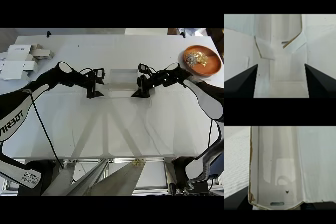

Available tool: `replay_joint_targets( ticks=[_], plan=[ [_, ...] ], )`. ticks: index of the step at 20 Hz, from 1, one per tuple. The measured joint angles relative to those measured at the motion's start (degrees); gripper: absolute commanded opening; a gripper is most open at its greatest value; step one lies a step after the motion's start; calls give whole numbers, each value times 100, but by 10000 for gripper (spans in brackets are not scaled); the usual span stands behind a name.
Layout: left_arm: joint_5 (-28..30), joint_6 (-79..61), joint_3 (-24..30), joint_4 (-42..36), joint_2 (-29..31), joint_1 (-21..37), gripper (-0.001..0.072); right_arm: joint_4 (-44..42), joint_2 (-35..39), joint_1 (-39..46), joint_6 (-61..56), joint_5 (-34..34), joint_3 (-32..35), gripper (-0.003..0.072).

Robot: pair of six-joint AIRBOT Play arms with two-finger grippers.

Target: Fold the box and place the chain.

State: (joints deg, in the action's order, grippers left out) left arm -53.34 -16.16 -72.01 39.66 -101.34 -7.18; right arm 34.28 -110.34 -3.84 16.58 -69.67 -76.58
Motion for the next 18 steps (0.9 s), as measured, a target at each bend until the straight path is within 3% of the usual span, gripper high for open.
replay_joint_targets(
  ticks=[6,7,9,10,18],
  plan=[
    [-7,-326,7,-157,-22,-94,627,0,0,0,0,0,-2,496],
    [-7,-352,7,-164,-22,-101,588,0,0,0,-2,0,-2,496],
    [-13,-389,7,-177,-22,-105,410,0,0,0,-2,0,-2,496],
    [-26,-409,7,-184,-22,-107,385,0,0,0,-2,0,-2,496],
    [-122,-710,7,-625,-26,-111,384,0,0,0,-2,-2,-2,496]
  ],
)
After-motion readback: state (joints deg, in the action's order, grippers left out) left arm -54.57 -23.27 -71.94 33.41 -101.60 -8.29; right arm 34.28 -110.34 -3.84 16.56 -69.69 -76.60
